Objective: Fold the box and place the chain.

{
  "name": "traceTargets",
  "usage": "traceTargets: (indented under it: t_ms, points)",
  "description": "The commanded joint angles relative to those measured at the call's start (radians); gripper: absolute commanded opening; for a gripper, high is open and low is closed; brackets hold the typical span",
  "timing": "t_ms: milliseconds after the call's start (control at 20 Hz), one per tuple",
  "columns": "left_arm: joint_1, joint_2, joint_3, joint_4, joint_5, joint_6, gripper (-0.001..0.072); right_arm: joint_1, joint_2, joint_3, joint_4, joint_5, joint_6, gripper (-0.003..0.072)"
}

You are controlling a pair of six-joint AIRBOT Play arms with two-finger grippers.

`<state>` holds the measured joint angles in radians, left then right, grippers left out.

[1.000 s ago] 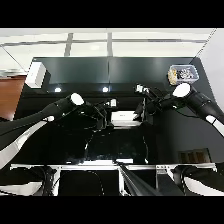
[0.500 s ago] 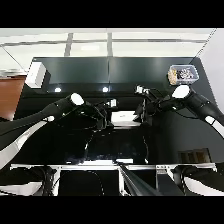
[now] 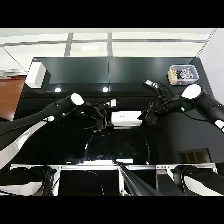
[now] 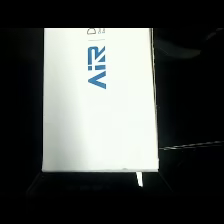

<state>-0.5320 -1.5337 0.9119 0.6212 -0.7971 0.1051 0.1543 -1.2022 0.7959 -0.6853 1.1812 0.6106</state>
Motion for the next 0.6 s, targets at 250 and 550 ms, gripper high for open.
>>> traceTargets:
  t_ms: [250, 550]
  points:
    - [0.0, -0.001, 0.0, 0.0, 0.0, 0.0, 0.0386, -0.021, -0.093, -0.095, 0.367, -0.096, 0.172, 0.0015]
    - [0.0, -0.001, 0.0, 0.0, 0.0, 0.0, 0.0386, -0.021, -0.154, -0.095, 0.241, -0.115, 0.239, 0.0015]
